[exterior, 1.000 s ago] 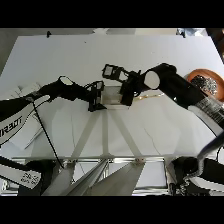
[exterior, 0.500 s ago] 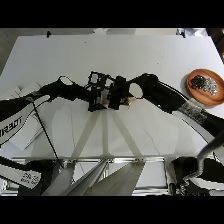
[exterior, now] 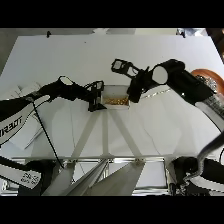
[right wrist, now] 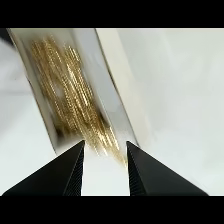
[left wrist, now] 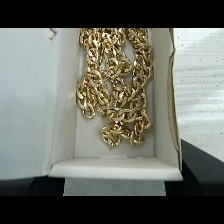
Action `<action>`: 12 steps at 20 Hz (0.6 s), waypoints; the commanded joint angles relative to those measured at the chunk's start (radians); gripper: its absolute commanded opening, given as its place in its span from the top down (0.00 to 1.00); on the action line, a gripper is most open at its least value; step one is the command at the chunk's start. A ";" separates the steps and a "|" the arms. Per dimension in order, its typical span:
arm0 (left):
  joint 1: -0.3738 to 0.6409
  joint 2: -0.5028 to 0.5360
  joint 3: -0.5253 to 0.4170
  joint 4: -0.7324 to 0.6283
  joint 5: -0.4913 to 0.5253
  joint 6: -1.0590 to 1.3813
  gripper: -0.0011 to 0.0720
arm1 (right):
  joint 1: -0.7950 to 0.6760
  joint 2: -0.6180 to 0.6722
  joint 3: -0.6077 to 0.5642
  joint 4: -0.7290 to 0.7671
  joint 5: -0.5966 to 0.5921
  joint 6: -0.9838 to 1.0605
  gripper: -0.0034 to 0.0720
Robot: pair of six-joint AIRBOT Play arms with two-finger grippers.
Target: Fold the box and place the chain.
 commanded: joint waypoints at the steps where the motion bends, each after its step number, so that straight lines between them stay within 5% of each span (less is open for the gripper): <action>1: 0.000 0.000 0.001 0.000 0.000 0.000 0.79 | -0.122 0.008 0.000 0.004 0.116 -0.134 0.57; 9: 0.000 0.000 0.001 0.000 0.000 0.000 0.79 | -0.249 -0.169 0.000 0.027 0.089 -0.391 0.49; 10: 0.000 0.000 0.001 0.000 0.000 0.000 0.79 | -0.249 -0.201 0.000 0.029 0.071 -0.407 0.39; 12: 0.000 0.000 0.001 0.000 0.000 0.000 0.79 | -0.249 -0.256 0.000 0.026 0.024 -0.412 0.38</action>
